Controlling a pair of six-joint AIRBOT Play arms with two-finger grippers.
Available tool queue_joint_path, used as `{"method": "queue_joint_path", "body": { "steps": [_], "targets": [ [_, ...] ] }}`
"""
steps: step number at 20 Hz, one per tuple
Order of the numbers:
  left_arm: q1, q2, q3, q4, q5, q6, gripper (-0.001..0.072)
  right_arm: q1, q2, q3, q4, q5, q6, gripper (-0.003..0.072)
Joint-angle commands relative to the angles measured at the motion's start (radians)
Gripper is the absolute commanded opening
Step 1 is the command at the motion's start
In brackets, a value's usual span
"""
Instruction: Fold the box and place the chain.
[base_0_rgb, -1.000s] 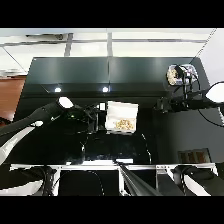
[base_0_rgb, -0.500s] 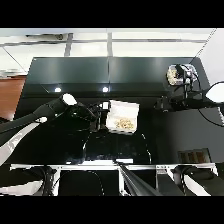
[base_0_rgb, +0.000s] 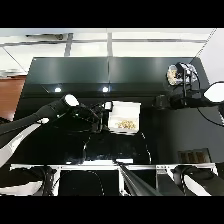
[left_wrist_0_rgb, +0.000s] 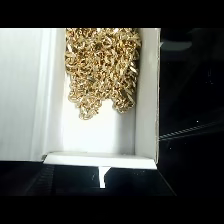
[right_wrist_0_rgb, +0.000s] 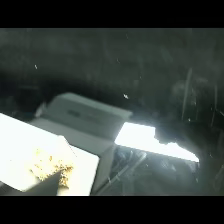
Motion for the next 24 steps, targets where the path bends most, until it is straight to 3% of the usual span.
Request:
{"method": "queue_joint_path", "body": {
  "steps": [1, 5, 8, 10, 12, 14, 17, 19, 20, 24],
  "targets": [
    [-0.005, 0.000, 0.001, 0.002, 0.050, -0.013, 0.0364, 0.027, -0.045, 0.001, 0.049, -0.130, -0.021, 0.0660],
    [-0.005, 0.001, 0.001, 0.002, 0.077, -0.013, 0.0364, 0.044, -0.167, 0.002, 0.187, -0.319, -0.161, 0.0658],
    [-0.005, 0.000, 0.001, 0.002, 0.076, -0.013, 0.0364, 0.074, -0.236, 0.002, 0.251, -0.349, -0.332, 0.0657],
    [-0.005, 0.000, 0.001, 0.002, 0.077, -0.013, 0.0364, 0.092, -0.253, 0.002, 0.271, -0.312, -0.449, 0.0655],
    [-0.005, 0.000, 0.001, 0.002, 0.076, -0.013, 0.0364, 0.101, -0.250, 0.017, 0.270, -0.176, -0.670, 0.0551],
    [-0.005, 0.000, 0.001, 0.002, 0.076, -0.013, 0.0364, 0.101, -0.249, 0.063, 0.213, -0.009, -0.872, 0.0547],
    [-0.005, 0.000, 0.001, 0.002, 0.076, -0.013, 0.0364, 0.101, -0.246, 0.101, 0.142, 0.129, -0.905, 0.0577],
    [-0.005, 0.000, 0.001, 0.002, 0.076, -0.013, 0.0365, 0.114, -0.246, 0.100, 0.146, 0.122, -0.913, 0.0593],
    [-0.005, 0.000, 0.001, 0.002, 0.076, -0.013, 0.0365, 0.126, -0.247, 0.100, 0.148, 0.119, -0.939, 0.0698],
    [-0.005, 0.000, 0.001, 0.002, 0.076, -0.013, 0.0364, 0.182, -0.256, 0.060, 0.163, 0.082, -1.045, 0.0698]
  ]
}}
